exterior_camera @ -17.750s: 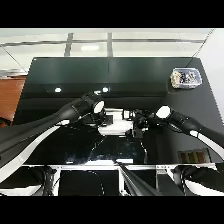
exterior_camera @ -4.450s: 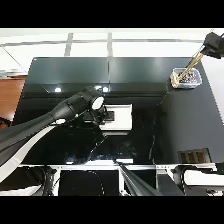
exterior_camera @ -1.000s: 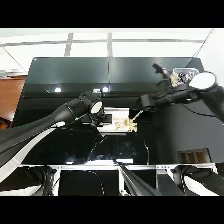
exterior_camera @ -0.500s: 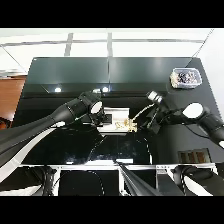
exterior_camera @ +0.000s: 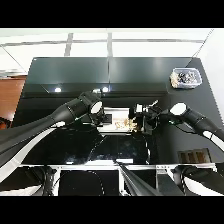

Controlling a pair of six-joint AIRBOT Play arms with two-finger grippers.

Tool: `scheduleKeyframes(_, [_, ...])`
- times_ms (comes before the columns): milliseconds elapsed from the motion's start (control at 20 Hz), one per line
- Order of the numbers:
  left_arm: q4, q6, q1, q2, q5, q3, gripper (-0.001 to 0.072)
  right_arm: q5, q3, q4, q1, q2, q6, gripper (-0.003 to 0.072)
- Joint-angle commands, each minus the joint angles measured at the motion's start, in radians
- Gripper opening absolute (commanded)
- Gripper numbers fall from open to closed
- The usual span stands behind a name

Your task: Fold the box and place the chain.

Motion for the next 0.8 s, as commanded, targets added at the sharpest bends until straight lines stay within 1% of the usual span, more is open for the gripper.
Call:
scheduleKeyframes(0, [0.000, 0.000, 0.000, 0.000, -0.003, 0.000, 0.0031, 0.011, 0.007, 0.017, 0.031, -0.024, -0.062, 0.0720])
scheduleKeyframes(150, [0.000, 0.000, 0.000, 0.000, -0.013, 0.000, 0.0031, 0.001, 0.007, 0.021, 0.032, -0.041, -0.063, 0.0720])
scheduleKeyframes(300, [0.000, 0.000, 0.000, 0.000, -0.024, 0.000, 0.0031, 0.003, 0.011, 0.070, 0.032, -0.069, -0.090, 0.0720])
scheduleKeyframes(700, [0.000, 0.000, 0.000, 0.000, -0.019, 0.000, 0.0031, -0.005, 0.025, 0.059, 0.033, -0.091, -0.049, 0.0715])
scheduleKeyframes(750, [0.000, 0.000, 0.000, 0.000, -0.019, 0.000, 0.0031, -0.005, 0.025, 0.051, 0.032, -0.091, -0.018, 0.0480])
